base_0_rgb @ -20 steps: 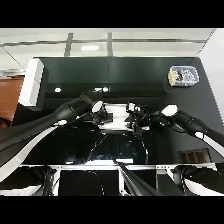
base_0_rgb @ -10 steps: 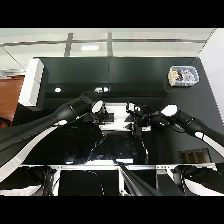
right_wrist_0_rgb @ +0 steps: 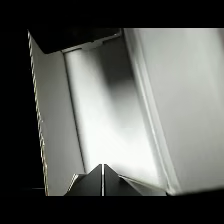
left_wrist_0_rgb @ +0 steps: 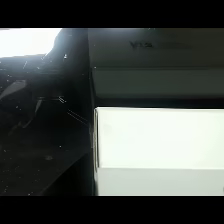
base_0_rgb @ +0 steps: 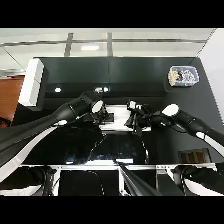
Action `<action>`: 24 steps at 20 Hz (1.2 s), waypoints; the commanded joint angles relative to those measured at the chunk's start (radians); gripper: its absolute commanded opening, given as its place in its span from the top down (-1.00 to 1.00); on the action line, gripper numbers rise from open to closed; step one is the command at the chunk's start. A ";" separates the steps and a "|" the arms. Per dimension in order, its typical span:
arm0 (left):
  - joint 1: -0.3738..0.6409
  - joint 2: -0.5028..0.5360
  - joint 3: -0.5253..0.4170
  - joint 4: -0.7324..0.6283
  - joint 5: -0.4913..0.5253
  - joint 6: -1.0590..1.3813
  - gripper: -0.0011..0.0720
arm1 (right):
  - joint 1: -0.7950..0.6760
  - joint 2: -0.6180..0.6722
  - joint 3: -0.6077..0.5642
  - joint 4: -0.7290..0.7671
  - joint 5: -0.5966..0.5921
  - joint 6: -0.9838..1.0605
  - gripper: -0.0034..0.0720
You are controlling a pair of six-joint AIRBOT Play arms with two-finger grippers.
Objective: Fold the box and place the chain.
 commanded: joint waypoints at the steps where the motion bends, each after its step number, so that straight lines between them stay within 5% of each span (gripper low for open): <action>1: 0.000 0.000 0.001 0.003 -0.002 0.000 0.90 | -0.085 0.073 0.039 -0.161 0.113 0.487 0.88; 5: 0.000 0.000 0.001 0.003 -0.002 0.000 0.90 | -0.364 0.206 0.121 -0.517 0.280 1.104 0.88; 9: 0.000 0.000 0.001 0.003 -0.002 0.000 0.90 | -0.595 0.173 -0.002 -0.496 0.202 1.344 0.88; 21: 0.000 -0.031 0.001 -0.007 0.002 0.015 0.90 | -0.346 -0.063 -0.060 -0.051 0.180 0.988 0.87; 24: 0.000 -0.031 0.001 -0.027 0.002 0.015 0.89 | -0.351 -0.063 -0.023 0.024 0.283 0.883 0.87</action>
